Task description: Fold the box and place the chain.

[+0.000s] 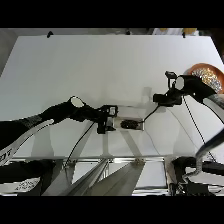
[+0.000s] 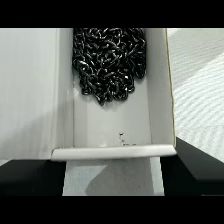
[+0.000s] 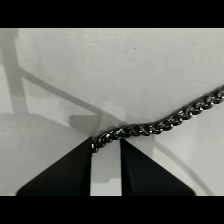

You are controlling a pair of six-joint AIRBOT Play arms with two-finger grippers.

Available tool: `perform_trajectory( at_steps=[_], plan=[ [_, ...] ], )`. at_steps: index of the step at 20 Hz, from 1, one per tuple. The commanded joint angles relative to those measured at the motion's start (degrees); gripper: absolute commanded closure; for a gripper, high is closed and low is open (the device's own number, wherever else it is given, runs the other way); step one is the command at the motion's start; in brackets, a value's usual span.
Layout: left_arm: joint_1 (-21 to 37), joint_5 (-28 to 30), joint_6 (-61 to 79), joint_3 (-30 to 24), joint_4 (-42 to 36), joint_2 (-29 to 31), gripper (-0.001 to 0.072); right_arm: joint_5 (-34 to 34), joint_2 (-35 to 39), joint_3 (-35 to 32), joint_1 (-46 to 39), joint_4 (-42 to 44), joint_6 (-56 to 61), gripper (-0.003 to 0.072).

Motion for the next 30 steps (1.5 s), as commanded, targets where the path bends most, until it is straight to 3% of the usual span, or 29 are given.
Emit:
perform_trajectory(
  at_steps=[1,6,10,16,19,23,30],
  plan=[
    [0.0,0.0,0.0,0.0,0.0,0.0,0.0455,1.6,-0.2,-0.1,0.1,0.5,-1.7,0.0669],
    [0.0,0.0,0.0,0.0,0.0,0.0,0.0455,1.8,9.3,-0.1,0.1,-0.3,-5.8,0.067],
    [0.0,0.0,0.0,0.0,0.0,0.0,0.0455,7.9,22.0,-0.1,0.7,2.2,-11.6,0.067],
    [-0.1,0.0,0.0,0.0,0.0,0.0,0.0455,14.1,36.8,-0.1,13.7,10.0,-11.9,0.0669],
    [-0.1,0.0,0.0,0.0,0.0,0.0,0.0455,12.2,37.8,-0.1,23.1,12.2,-8.9,0.0669],
    [-0.1,0.0,0.0,0.0,0.0,0.0,0.0455,4.5,37.7,-0.1,32.0,12.1,-5.7,0.0669],
    [-0.1,0.0,0.0,0.0,0.0,0.0,0.0455,-4.9,37.4,0.0,34.0,17.2,-5.2,0.0669]
  ],
)
